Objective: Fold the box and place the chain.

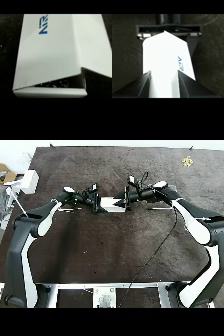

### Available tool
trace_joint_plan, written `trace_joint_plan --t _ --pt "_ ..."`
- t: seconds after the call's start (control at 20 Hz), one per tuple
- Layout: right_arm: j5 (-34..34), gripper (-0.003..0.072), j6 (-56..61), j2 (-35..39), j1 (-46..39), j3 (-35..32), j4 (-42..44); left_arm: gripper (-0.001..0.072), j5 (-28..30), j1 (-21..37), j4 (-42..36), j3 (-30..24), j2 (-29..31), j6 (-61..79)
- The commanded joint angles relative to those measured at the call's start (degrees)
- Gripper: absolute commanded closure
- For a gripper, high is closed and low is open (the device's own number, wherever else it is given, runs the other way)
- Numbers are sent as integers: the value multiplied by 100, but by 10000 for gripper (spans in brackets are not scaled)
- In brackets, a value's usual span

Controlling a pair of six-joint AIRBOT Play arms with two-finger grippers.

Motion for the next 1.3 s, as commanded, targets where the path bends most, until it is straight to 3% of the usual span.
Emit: trace_joint_plan --t 0.0,0.1,0.15,0.5,0.6,0.95,1.25 --pt "-437 311 -164 -11 11 -2 -83 432 0 2 2 -2 0 2" --pt "-527 335 -308 -9 11 15 -76 432 0 2 0 -2 0 2" --pt "-520 392 -299 -9 11 39 -76 432 2 2 0 -2 0 2" --pt "-245 433 -297 4 11 39 -79 432 0 2 2 -2 0 2" --pt "-256 520 -295 2 11 39 -101 432 0 2 0 -2 0 2" --pt "-348 520 -273 4 11 39 -105 432 0 2 0 -2 0 2" --pt "-175 521 177 -2 9 -111 -660 432 0 2 0 -2 0 2"
